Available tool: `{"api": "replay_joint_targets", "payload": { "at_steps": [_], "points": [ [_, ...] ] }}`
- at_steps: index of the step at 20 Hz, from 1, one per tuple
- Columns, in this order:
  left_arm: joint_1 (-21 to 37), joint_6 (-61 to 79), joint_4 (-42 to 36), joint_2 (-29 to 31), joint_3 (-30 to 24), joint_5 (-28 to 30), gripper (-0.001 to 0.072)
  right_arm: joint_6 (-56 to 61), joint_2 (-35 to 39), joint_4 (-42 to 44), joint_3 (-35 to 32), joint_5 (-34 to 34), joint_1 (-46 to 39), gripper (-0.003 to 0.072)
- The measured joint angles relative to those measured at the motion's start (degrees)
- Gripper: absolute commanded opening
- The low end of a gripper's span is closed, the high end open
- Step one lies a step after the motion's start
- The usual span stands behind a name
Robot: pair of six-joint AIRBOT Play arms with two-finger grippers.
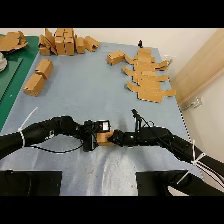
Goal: Fold the box.
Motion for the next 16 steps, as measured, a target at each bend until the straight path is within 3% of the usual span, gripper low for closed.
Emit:
{"api": "replay_joint_targets", "payload": {
  "at_steps": [5,12,16],
  "points": [
    [0.00,0.00,0.00,0.02,0.00,0.00,0.0469,-1.73,4.61,-2.47,0.72,-0.68,-0.48,0.0003],
    [0.00,-0.02,0.00,0.02,0.00,-0.02,0.0469,9.97,15.76,-28.37,1.51,-4.24,-9.11,0.0004],
    [0.00,-0.02,0.00,0.00,0.00,-0.02,0.0469,12.72,18.12,-34.32,1.60,-4.48,-11.89,0.0004]
  ]
}}
